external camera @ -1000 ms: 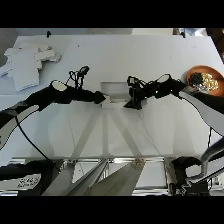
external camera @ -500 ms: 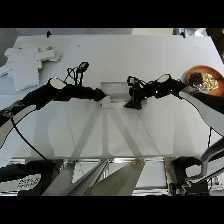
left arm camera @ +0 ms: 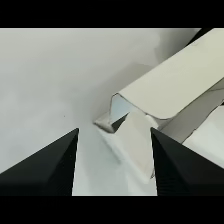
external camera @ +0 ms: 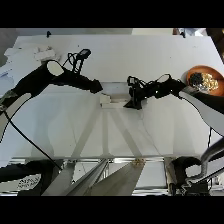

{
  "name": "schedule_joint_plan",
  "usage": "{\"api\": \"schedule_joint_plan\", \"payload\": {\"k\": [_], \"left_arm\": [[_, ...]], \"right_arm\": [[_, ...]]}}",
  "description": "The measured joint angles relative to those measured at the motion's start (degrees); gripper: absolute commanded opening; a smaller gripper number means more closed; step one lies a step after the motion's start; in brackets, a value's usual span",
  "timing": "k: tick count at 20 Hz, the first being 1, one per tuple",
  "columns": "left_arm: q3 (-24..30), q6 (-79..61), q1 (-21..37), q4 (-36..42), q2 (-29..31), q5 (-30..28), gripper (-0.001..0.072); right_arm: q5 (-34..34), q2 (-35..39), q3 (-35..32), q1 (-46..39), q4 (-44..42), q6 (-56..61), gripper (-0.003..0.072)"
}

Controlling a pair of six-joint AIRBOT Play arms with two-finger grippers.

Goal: Fold the box and place the chain.

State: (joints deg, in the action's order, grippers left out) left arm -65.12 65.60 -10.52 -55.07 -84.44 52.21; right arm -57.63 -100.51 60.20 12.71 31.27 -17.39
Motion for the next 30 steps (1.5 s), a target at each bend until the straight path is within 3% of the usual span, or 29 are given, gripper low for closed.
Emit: {"api": "schedule_joint_plan", "payload": {"k": [4, 12, 17, 24, 27, 30], "left_arm": [[-1.18, 6.27, -2.21, -5.49, -1.22, 1.31, 0.0505], [-1.46, 15.56, -4.74, -5.42, -5.57, 1.33, 0.0505], [-0.85, 19.17, -6.62, -5.35, -6.99, -1.57, 0.0504], [-0.70, 23.87, -8.81, -13.51, -8.70, -3.13, 0.0493], [-0.70, 26.51, -9.07, -15.69, -8.81, -3.39, 0.0398], [-0.72, 27.91, -9.16, -17.05, -8.87, -3.41, 0.0398]], "right_arm": [[0.00, 0.00, 0.00, 0.00, 0.00, 0.00, 0.0375], [0.00, 0.00, 0.00, 0.00, 0.00, -0.02, 0.0375], [0.00, 0.00, 0.00, 0.00, 0.00, -0.02, 0.0375], [0.00, 0.00, 0.00, 0.00, 0.00, 0.00, 0.0375], [0.02, 0.00, 0.00, 0.02, -0.02, 0.00, 0.0375], [0.07, 0.00, 0.00, 0.07, -0.13, 0.02, 0.0375]]}}
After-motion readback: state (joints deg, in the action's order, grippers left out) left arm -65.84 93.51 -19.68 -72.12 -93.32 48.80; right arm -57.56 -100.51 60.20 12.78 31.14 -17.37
